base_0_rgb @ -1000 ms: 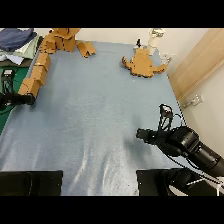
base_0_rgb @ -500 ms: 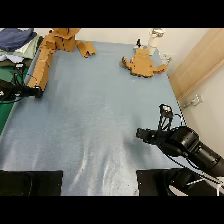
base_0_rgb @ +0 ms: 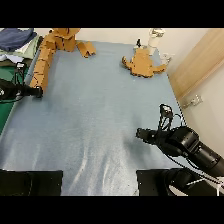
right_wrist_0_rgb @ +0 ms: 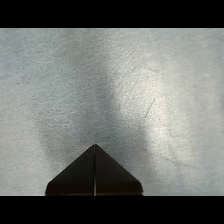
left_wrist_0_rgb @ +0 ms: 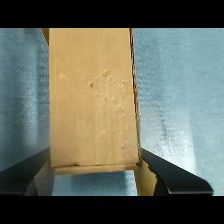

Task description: Fold the box.

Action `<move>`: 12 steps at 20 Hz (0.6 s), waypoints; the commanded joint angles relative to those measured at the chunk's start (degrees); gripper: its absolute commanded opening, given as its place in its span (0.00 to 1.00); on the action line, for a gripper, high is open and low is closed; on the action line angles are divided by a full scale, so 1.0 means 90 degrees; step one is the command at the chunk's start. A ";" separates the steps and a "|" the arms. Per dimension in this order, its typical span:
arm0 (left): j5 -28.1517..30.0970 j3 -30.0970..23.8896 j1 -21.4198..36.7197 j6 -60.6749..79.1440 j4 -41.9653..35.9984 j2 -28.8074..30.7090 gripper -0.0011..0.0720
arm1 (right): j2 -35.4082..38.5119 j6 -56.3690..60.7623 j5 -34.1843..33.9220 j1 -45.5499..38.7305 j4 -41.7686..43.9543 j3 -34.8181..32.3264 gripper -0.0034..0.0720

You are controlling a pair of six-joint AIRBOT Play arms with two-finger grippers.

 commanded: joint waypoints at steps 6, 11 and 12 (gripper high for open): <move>-0.1892 0.0100 0.0636 -0.0221 0.0056 0.1064 0.98 | -0.0063 -0.0449 0.0027 -0.0007 0.0189 0.0010 0.05; -0.3580 0.0126 0.0284 -0.0226 0.0051 0.2229 0.21 | -0.1326 -0.1783 0.0189 -0.0289 0.0777 0.0930 0.05; -0.3801 0.0126 0.0068 -0.0425 0.0056 0.2407 0.03 | -0.1739 -0.2239 0.0189 -0.0423 0.0964 0.1270 0.05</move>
